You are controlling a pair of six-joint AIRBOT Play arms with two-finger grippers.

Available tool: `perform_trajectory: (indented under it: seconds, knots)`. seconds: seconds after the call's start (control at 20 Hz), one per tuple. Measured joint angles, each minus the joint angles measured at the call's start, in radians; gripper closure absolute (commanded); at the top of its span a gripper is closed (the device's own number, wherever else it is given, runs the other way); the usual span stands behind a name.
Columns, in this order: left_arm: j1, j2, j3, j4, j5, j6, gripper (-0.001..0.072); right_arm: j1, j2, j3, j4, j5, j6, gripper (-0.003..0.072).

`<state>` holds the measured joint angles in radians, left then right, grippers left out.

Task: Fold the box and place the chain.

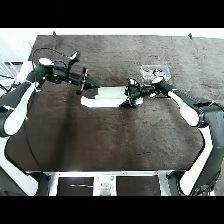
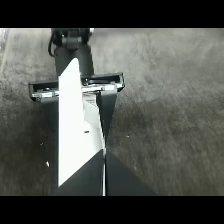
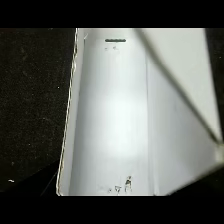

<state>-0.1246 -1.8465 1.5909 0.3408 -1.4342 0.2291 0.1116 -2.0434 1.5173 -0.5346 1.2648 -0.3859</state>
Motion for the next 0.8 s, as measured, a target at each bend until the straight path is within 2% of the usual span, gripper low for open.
perform_trajectory:
  seconds: [0.25, 0.45, 0.65, 0.8]
  knots:
    - [-0.076, 0.078, -0.156, 0.031, 0.145, 0.05, 0.0696, 0.0, 0.0, 0.0, 0.0, 0.0, 0.0, 0.0323]
    - [-0.138, 0.092, -0.223, 0.059, 0.316, 0.062, 0.0697, 0.0, 0.0, 0.0, 0.0, 0.0, 0.0, 0.0323]
    - [-0.155, 0.077, -0.217, 0.053, 0.494, 0.063, 0.0697, 0.0, 0.0, 0.0, 0.0, 0.0, 0.0, 0.0323]
    - [-0.146, 0.045, -0.16, 0.051, 0.556, 0.04, 0.0695, 0.0, 0.0, 0.0, 0.0, 0.0, 0.0, 0.0323]
